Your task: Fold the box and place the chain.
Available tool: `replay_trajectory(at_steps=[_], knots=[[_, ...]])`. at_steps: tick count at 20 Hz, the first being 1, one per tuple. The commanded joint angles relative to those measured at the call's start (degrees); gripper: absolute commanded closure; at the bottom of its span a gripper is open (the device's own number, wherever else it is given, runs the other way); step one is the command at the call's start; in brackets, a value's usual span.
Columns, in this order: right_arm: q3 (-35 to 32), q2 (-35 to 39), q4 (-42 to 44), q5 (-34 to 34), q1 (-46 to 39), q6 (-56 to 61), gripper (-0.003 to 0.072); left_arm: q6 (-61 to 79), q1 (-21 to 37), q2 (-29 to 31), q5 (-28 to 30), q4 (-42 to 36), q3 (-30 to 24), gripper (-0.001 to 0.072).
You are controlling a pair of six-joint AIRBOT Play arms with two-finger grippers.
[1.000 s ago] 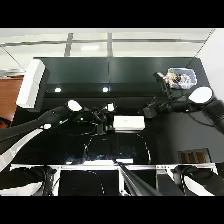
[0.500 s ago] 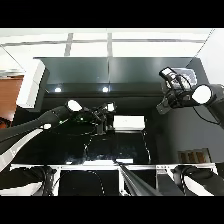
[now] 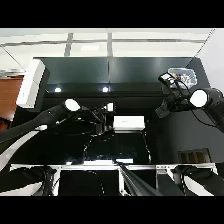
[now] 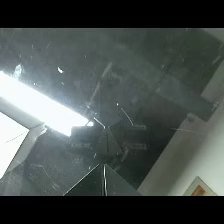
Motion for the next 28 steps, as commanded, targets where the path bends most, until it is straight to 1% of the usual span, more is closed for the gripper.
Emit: replay_trajectory(at_steps=[1, 2, 3, 4, 6, 7, 9, 11, 13, 14, 16, 20, 23, 28], knots=[[-0.09, 0.04, -0.09, 0.81, -0.02, 0.07, 0.0671, -7.82, 0.26, 6.23, -3.91, 8.31, 0.11, -0.0004], [-0.09, 0.04, 0.00, 0.55, -0.02, 0.09, 0.0671, -10.23, 0.28, 8.20, -4.79, 8.76, 0.22, -0.0002], [-0.09, 0.04, 0.22, -0.15, -0.02, 0.96, 0.0670, -13.16, 0.09, 9.38, -3.63, 7.45, 0.61, 0.0000], [-0.09, 0.04, 0.20, -1.57, -0.02, 3.23, 0.0670, -15.69, -0.35, 9.40, -2.45, 5.44, 1.68, 0.0000], [-0.09, 0.04, 0.20, -4.98, 0.00, 6.45, 0.0670, -18.03, -2.36, 7.50, -0.20, 2.69, 5.42, 0.0000], [-0.09, 0.04, 0.07, -6.19, -0.02, 7.30, 0.0670, -18.78, -3.76, 5.64, 1.44, 2.32, 7.80, 0.0001], [-0.09, 0.04, -2.12, -6.78, -0.15, 8.72, 0.0670, -18.95, -5.92, 0.35, 1.99, 2.32, 13.03, 0.0001], [-0.09, 0.04, -8.81, -5.33, -1.40, 13.60, 0.0671, -19.17, -7.15, -5.79, 0.48, 2.80, 18.71, 0.0001], [-0.09, 0.04, -15.02, -2.86, -3.91, 17.14, 0.0670, -20.90, -7.37, -9.38, -1.25, 2.73, 22.05, 0.0001], [-0.09, 0.04, -15.47, -2.32, -5.25, 17.11, 0.0670, -22.49, -7.39, -10.58, -2.80, 2.82, 23.23, 0.0001], [-0.09, 0.04, -15.26, -2.36, -7.19, 17.11, 0.0670, -24.57, -7.43, -11.63, -5.11, 4.59, 23.98, 0.0001], [-0.09, 0.04, -14.80, -3.32, -7.50, 17.11, 0.0670, -30.56, -7.89, -11.72, -7.08, 12.72, 23.98, 0.0001], [-0.09, 0.04, -14.34, -3.80, -7.50, 17.11, 0.0670, -30.60, -8.07, -11.72, -7.32, 12.81, 23.98, 0.0001], [-0.09, 0.04, -14.34, -3.82, -7.50, 17.11, 0.0670, -30.69, -8.07, -11.72, -11.13, 12.85, 23.98, 0.0001]])
